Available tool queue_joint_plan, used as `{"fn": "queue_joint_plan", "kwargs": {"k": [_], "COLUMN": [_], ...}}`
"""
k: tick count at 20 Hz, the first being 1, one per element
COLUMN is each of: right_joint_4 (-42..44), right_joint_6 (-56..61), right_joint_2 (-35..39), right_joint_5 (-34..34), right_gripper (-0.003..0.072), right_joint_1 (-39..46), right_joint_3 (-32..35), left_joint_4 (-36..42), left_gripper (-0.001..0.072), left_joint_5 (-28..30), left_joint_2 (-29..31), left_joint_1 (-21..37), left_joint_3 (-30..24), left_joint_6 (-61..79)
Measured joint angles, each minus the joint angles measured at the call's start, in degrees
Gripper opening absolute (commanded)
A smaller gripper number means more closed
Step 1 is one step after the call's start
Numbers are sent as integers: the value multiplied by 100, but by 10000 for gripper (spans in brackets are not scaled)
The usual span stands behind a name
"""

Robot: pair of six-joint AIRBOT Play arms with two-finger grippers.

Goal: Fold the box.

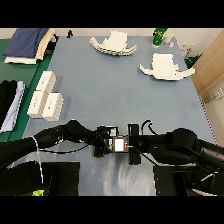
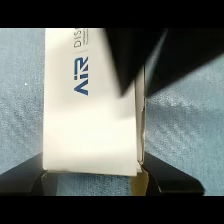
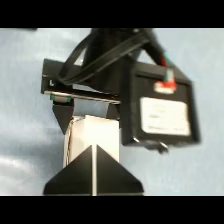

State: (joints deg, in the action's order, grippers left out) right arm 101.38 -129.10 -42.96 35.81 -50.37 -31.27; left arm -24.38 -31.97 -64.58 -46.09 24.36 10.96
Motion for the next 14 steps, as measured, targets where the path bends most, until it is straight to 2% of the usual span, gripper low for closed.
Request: {"fn": "queue_joint_plan", "kwargs": {"k": [2,5,8,14], "right_joint_4": [7,175,555,925], "right_joint_6": [756,1843,2417,2791], "right_joint_2": [319,811,1014,752], "right_joint_5": [-313,-1480,-2428,-3095], "right_gripper": [4,4,4,4], "right_joint_1": [11,13,-24,-146], "right_joint_3": [332,1185,1834,2262], "left_joint_4": [0,0,0,-2], "left_gripper": [452,452,452,452], "left_joint_5": [0,0,2,4], "left_joint_2": [0,0,0,0], "left_joint_1": [0,0,0,0], "left_joint_3": [0,0,0,0], "left_joint_6": [0,0,0,0]}}
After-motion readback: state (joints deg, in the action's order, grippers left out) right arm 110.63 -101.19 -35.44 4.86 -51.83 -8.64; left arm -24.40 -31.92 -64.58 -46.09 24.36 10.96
